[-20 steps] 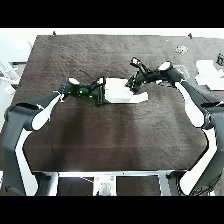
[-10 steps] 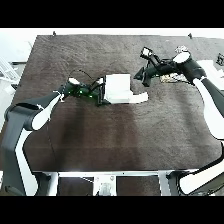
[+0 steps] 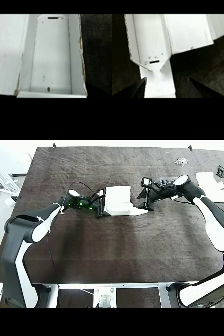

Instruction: Fold the box and place the chain.

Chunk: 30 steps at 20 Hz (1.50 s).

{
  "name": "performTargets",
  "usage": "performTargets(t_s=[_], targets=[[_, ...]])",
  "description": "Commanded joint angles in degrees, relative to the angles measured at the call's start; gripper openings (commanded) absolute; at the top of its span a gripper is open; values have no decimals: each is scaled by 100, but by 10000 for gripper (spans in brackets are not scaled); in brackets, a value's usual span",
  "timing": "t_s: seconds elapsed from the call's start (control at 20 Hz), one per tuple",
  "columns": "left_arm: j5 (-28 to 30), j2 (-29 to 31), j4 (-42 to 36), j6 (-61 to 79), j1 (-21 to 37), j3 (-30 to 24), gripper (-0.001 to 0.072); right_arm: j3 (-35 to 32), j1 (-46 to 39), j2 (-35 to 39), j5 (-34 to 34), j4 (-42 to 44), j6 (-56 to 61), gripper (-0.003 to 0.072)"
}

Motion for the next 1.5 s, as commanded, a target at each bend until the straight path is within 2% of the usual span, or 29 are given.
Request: performTargets(t_s=[0.0, 0.25, 0.3, 0.35, 0.4, 0.5, 0.55, 0.6, 1.1, 1.15, 1.3, 1.45], targets=[[2, 0, 0, 0, 2, 0, 635, -48, 101, -177, -17, -2, -138, 592], [4, 0, 0, 0, 2, 0, 635, -48, 238, -284, -42, 0, -149, 573], [4, 0, 0, 0, 2, 0, 635, -48, 264, -291, -39, 0, -146, 522], [4, 0, 0, 0, 2, 0, 635, -50, 289, -295, -35, 0, -144, 349], [4, 0, 0, 0, 2, 0, 635, -50, 308, -295, -42, 2, -149, 258], [4, 0, 0, -2, 2, 0, 636, -50, 356, -295, -48, 92, -155, 235], [2, 0, 0, 0, 2, 0, 636, -50, 374, -295, -59, 184, -155, 159], [4, 0, 0, 0, 2, 0, 636, -50, 396, -297, -63, 330, -173, 120], [0, 0, 0, 0, 2, -2, 635, -42, 623, -553, -109, 498, -319, 133], [0, 0, 0, 0, 2, 0, 635, -42, 623, -553, -133, 498, -321, 151], [0, 0, 0, -2, 2, 0, 635, -42, 623, -553, -192, 498, -520, 314], [2, 0, 0, 0, 2, 0, 635, -42, 623, -553, -254, 496, -619, 567]])
